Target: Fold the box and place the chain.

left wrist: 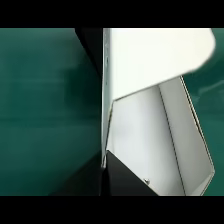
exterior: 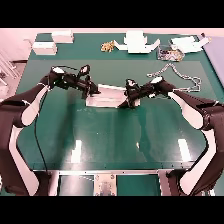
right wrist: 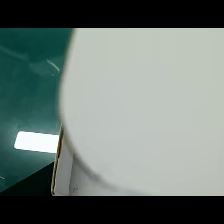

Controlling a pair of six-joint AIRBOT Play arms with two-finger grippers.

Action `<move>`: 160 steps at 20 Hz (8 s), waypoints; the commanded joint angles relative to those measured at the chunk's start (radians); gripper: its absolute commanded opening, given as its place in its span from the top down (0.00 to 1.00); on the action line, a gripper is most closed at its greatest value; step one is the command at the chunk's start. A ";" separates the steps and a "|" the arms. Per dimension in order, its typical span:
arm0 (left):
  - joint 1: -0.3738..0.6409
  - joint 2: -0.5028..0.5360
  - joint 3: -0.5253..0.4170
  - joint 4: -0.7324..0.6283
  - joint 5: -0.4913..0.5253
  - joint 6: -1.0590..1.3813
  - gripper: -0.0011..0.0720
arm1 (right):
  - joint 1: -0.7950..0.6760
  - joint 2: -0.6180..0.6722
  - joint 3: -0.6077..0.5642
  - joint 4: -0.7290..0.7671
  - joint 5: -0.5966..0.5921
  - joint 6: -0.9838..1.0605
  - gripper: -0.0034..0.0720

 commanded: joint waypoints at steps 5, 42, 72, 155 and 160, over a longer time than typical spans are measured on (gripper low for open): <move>0.000 0.000 0.001 -0.042 0.016 -0.053 0.03 | 0.001 -0.001 0.000 -0.002 0.001 -0.002 0.20; 0.165 0.003 0.002 -0.283 -0.299 0.061 0.00 | 0.002 -0.001 0.000 -0.002 0.001 -0.002 0.20; 0.021 0.545 -0.699 -0.193 0.265 0.236 0.97 | 0.002 -0.001 0.000 -0.002 0.001 -0.002 0.20; -0.012 0.452 -0.508 0.206 0.355 -0.176 0.10 | 0.002 -0.001 0.000 -0.002 0.000 -0.002 0.20; -0.074 0.439 -0.508 0.318 0.400 -0.213 0.10 | 0.002 -0.001 0.000 -0.002 0.001 -0.002 0.20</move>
